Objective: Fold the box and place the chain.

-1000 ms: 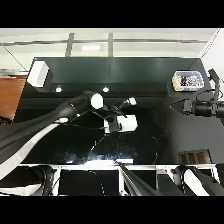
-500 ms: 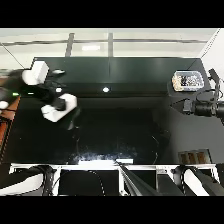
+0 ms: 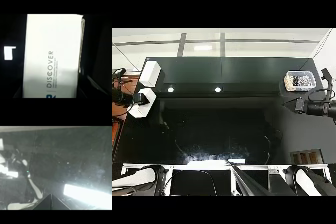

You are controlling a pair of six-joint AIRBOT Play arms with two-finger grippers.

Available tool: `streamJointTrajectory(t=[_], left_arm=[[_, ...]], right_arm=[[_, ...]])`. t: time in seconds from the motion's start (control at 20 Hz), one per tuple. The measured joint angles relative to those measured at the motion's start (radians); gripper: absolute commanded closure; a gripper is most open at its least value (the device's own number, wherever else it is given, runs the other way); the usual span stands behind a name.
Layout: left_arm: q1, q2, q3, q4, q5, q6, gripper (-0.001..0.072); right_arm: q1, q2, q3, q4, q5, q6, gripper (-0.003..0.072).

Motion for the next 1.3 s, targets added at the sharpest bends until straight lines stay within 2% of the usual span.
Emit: streamJointTrajectory(t=[0.2, 0.25, 0.35, 0.5, 0.65, 0.7, 0.75, 0.8, 0.85, 0.95, 1.1, 1.2, 1.3], left_arm=[[0.019, -0.105, 0.06, -0.042, 0.115, 0.06, 0.043], [0.019, -0.131, 0.08, -0.048, 0.132, 0.066, 0.0387], [0.006, -0.179, 0.119, -0.054, 0.156, 0.082, -0.0003], [-0.014, -0.198, 0.176, -0.041, 0.179, 0.063, -0.0003], [-0.026, -0.156, 0.266, 0.011, 0.113, -0.018, 0.0001], [-0.028, -0.134, 0.294, 0.027, 0.075, -0.05, 0.017], [-0.03, -0.109, 0.319, 0.032, 0.043, -0.093, 0.0467], [-0.033, -0.08, 0.338, 0.031, 0.007, -0.158, 0.0656], [-0.042, -0.052, 0.351, 0.01, -0.031, -0.218, 0.0682], [-0.086, 0.013, 0.36, -0.044, -0.092, -0.268, 0.0683], [-0.233, 0.156, 0.294, -0.063, -0.108, -0.278, 0.0683], [-0.378, 0.291, 0.165, -0.063, -0.022, -0.267, 0.0682], [-0.528, 0.419, -0.019, -0.049, 0.114, -0.221, 0.0681]], right_arm=[[0.0, 0.0, 0.0, 0.0, -0.007, 0.0, 0.0668], [0.0, 0.0, 0.0, 0.0, -0.009, 0.0, 0.0668], [0.0, 0.0, 0.0, 0.0, -0.016, 0.002, 0.0668], [0.0, 0.0, 0.003, -0.003, -0.029, 0.006, 0.0668], [-0.002, 0.0, 0.065, -0.051, -0.029, 0.005, 0.0668], [-0.002, 0.0, 0.1, -0.066, -0.023, 0.005, 0.0668], [-0.002, 0.0, 0.133, -0.078, -0.008, 0.005, 0.0668], [-0.002, 0.0, 0.166, -0.088, 0.007, 0.005, 0.0669], [-0.002, 0.0, 0.201, -0.09, 0.019, 0.005, 0.0669], [-0.002, 0.0, 0.264, -0.127, 0.066, -0.001, 0.0669], [-0.002, 0.012, 0.314, -0.205, 0.085, -0.007, 0.067], [0.002, 0.03, 0.303, -0.198, 0.041, -0.032, 0.067], [0.021, 0.046, 0.256, -0.15, -0.039, -0.089, 0.0669]])
